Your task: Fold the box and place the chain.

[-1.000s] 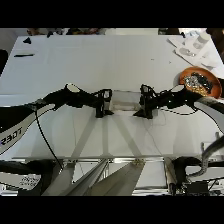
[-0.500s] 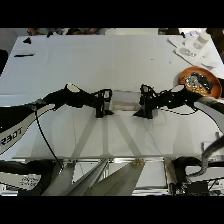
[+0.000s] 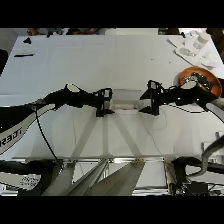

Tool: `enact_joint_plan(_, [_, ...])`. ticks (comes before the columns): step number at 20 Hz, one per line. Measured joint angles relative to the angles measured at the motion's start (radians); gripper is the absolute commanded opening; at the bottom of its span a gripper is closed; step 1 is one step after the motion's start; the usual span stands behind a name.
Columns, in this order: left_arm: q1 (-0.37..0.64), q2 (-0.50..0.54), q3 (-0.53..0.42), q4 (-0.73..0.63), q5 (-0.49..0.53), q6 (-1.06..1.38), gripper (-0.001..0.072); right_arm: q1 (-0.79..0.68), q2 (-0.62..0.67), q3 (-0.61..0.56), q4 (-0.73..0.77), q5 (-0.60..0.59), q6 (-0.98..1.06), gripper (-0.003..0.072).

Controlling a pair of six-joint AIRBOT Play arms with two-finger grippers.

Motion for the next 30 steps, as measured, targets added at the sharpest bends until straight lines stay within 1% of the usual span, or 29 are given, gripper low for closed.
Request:
enact_joint_plan(2, [0.000, 0.000, 0.000, 0.001, -0.003, 0.000, 0.0348, -0.025, 0.052, 0.001, -0.066, 0.001, 0.045, 0.0657])
enact_joint_plan(3, [0.000, 0.000, 0.000, 0.001, -0.003, 0.000, 0.0348, -0.034, 0.077, 0.000, -0.093, 0.010, 0.070, 0.0597])
enact_joint_plan(4, [0.000, 0.000, 0.000, 0.002, -0.005, 0.000, 0.0348, -0.040, 0.100, 0.000, -0.113, 0.020, 0.093, 0.0338])
enact_joint_plan(5, [0.000, 0.000, 0.000, 0.002, -0.006, 0.000, 0.0348, -0.043, 0.123, 0.000, -0.126, 0.034, 0.115, 0.0021])
enact_joint_plan(6, [0.000, 0.000, 0.000, 0.002, -0.006, 0.000, 0.0348, -0.042, 0.144, 0.000, -0.126, 0.056, 0.129, 0.0008])
enact_joint_plan(8, [0.000, 0.000, 0.000, 0.002, -0.008, 0.000, 0.0348, -0.029, 0.176, 0.000, -0.104, 0.093, 0.157, 0.0007])
enact_joint_plan(10, [0.000, 0.000, 0.000, 0.002, -0.009, -0.001, 0.0348, 0.000, 0.194, 0.000, -0.055, 0.098, 0.203, 0.0004])
enact_joint_plan(11, [0.000, 0.000, 0.000, 0.003, -0.009, -0.001, 0.0348, 0.018, 0.199, 0.000, -0.031, 0.082, 0.228, 0.0003])
enact_joint_plan(13, [0.000, 0.000, 0.000, 0.002, -0.010, -0.001, 0.0348, 0.065, 0.201, 0.000, 0.018, 0.005, 0.283, 0.0002])
enact_joint_plan(15, [0.000, 0.000, 0.000, 0.002, -0.010, -0.001, 0.0348, 0.118, 0.183, 0.000, 0.056, -0.116, 0.343, 0.0002])
enact_joint_plan(18, [0.000, 0.000, 0.000, 0.002, -0.010, -0.002, 0.0348, 0.175, 0.122, 0.000, 0.086, -0.323, 0.436, 0.0003])
enact_joint_plan(20, [0.000, 0.000, 0.000, 0.002, -0.010, -0.002, 0.0348, 0.193, 0.072, 0.000, 0.088, -0.399, 0.476, 0.0004])
enact_joint_plan(23, [0.000, 0.000, 0.000, 0.002, -0.010, -0.003, 0.0348, 0.204, 0.031, 0.000, 0.085, -0.440, 0.508, 0.0005])
enact_joint_plan(25, [0.000, 0.000, 0.000, 0.002, -0.010, -0.002, 0.0348, 0.208, 0.032, 0.001, 0.078, -0.446, 0.515, 0.0005])
enact_joint_plan(28, [0.000, 0.000, 0.000, 0.002, -0.010, -0.002, 0.0348, 0.209, 0.083, 0.000, 0.052, -0.446, 0.523, 0.0005])
enact_joint_plan(30, [0.000, 0.000, 0.000, 0.002, -0.010, -0.001, 0.0348, 0.210, 0.147, 0.001, 0.010, -0.454, 0.526, 0.0004])
